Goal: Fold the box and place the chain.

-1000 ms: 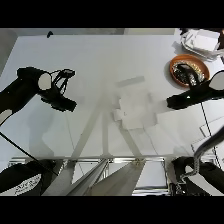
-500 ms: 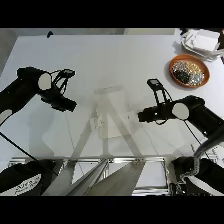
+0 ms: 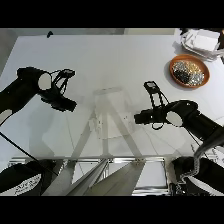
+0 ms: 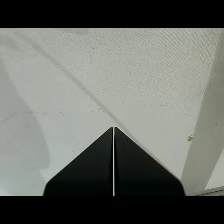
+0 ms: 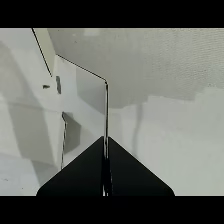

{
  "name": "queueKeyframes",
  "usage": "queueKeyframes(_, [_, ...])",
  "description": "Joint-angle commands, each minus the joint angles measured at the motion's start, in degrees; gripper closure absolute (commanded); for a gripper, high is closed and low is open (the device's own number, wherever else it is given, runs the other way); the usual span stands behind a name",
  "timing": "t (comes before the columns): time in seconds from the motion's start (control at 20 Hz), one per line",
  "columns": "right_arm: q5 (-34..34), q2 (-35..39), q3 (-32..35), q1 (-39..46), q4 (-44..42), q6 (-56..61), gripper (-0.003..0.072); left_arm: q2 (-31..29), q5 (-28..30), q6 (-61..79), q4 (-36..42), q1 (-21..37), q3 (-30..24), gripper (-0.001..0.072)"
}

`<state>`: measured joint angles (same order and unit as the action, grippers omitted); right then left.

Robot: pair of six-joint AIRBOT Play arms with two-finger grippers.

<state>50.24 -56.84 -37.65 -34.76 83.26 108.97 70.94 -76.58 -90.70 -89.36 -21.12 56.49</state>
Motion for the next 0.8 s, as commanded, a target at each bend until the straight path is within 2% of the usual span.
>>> queueKeyframes(0.0, [-0.2, 0.0, 0.0, -0.3, 0.4, 0.7, 0.0676, 0.1, 1.1, -0.6, 0.2, 0.0, 0.0, 0.07])
queueKeyframes(0.25, [-0.2, 0.0, 0.0, -0.3, 0.3, 0.7, 0.0675, 0.0, 7.0, -0.8, 0.7, 0.0, 0.0, 0.07])
queueKeyframes(0.45, [-0.2, 0.0, 0.0, -0.3, 0.4, 0.5, 0.0675, 0.1, 12.5, 3.3, 6.8, 0.0, 0.0, 0.0667])
queueKeyframes(0.5, [-0.2, 0.0, 0.0, -0.3, 0.4, 0.5, 0.0675, 0.1, 14.2, 7.6, 8.2, 0.0, 0.0, 0.0501])
queueKeyframes(0.55, [-0.2, 0.0, 0.0, -0.3, 0.4, 0.5, 0.0675, 0.3, 16.2, 12.8, 11.2, 0.0, 0.0, 0.0175])
queueKeyframes(0.6, [-0.2, 0.0, 0.0, -0.3, 0.3, 0.5, 0.0675, 0.7, 17.7, 17.7, 15.4, 0.3, 0.0, 0.0125])
queueKeyframes(0.75, [-0.2, 0.0, 0.0, -0.3, 0.4, 0.0, 0.0675, 4.4, 17.4, 33.0, 29.7, 3.4, 0.0, 0.0126])
